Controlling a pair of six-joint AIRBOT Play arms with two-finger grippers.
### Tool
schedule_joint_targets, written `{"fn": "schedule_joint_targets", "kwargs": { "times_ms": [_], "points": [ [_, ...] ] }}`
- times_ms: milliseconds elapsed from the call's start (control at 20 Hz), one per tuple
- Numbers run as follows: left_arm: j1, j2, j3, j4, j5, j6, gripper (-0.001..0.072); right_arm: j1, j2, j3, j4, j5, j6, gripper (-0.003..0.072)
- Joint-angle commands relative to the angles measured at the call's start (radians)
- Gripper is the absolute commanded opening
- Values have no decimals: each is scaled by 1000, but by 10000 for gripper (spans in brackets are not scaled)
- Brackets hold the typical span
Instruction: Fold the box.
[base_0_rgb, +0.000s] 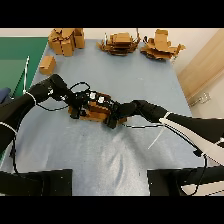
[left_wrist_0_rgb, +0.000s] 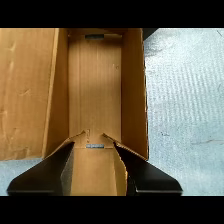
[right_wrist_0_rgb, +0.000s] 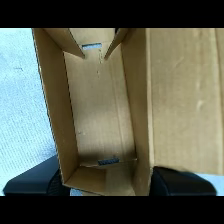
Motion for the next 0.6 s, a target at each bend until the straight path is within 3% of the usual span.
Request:
{"fn": "schedule_joint_targets", "kwargs": {
  "times_ms": [0,250,350,400,550],
  "points": [
    [0,-4,0,-18,3,0,433,1,-1,1,1,1,0,517],
    [-1,-4,0,-102,3,0,418,1,-1,1,1,0,0,517],
    [0,-4,0,-100,-6,0,218,1,-1,1,1,1,0,517],
    [-1,-4,0,-99,-15,6,170,1,-1,1,1,1,0,517],
    [-1,-4,0,-100,-23,8,170,1,-1,1,1,1,0,517]
  ]
}}
